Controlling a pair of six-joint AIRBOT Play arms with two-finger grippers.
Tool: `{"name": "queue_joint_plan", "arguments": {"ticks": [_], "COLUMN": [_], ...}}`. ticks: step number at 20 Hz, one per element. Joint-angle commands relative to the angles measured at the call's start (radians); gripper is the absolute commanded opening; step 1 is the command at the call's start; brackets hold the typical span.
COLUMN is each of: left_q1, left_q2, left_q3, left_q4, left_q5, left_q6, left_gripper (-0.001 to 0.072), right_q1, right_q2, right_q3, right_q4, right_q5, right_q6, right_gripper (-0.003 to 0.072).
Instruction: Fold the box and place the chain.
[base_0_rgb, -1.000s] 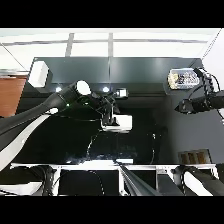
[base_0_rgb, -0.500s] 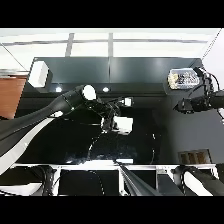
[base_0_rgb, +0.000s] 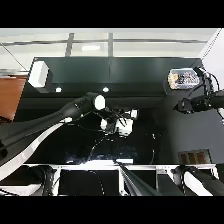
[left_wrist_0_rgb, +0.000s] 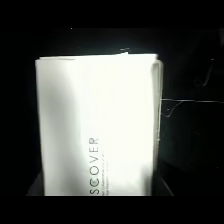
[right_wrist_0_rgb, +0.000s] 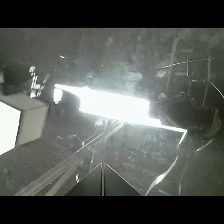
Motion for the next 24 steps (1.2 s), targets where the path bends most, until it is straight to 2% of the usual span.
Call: {"name": "queue_joint_plan", "arguments": {"ticks": [1, 4, 7, 12, 15, 17, 20, 22, 24], "left_q1": [-0.027, 0.030, 0.159, 0.521, 0.783, 0.952, 1.145, 1.241, 1.294], "left_q2": [0.010, 0.082, 0.154, 0.208, 0.204, 0.203, 0.193, 0.182, 0.168], "left_q3": [0.000, 0.000, 0.000, 0.000, 0.000, -0.002, -0.003, -0.001, 0.000], "left_q4": [0.084, 0.084, 0.084, 0.172, 0.188, 0.187, 0.188, 0.196, 0.195], "left_q5": [0.048, 0.033, -0.037, -0.146, -0.237, -0.256, -0.250, -0.157, -0.056], "left_q6": [-0.061, -0.092, -0.179, -0.506, -0.615, -0.734, -0.788, -0.788, -0.785], "left_gripper": [0.0360, 0.0274, 0.0273, 0.0274, 0.0275, 0.0275, 0.0274, 0.0275, 0.0275], "right_q1": [0.000, 0.000, 0.000, 0.000, 0.000, 0.000, 0.000, 0.000, 0.000], "right_q2": [0.001, 0.001, 0.001, 0.001, 0.001, 0.001, 0.001, 0.000, 0.000], "right_q3": [0.000, 0.000, 0.000, 0.000, 0.000, 0.000, 0.000, 0.000, 0.000], "right_q4": [0.001, 0.002, 0.002, 0.002, 0.002, 0.009, 0.034, 0.074, 0.104], "right_q5": [0.008, 0.008, 0.008, 0.003, 0.004, 0.000, -0.005, -0.013, -0.041], "right_q6": [0.000, 0.000, 0.000, 0.000, 0.000, 0.000, 0.000, 0.000, 0.000], "right_gripper": [0.0017, 0.0017, 0.0017, 0.0017, 0.0017, 0.0017, 0.0017, 0.0017, 0.0017]}}
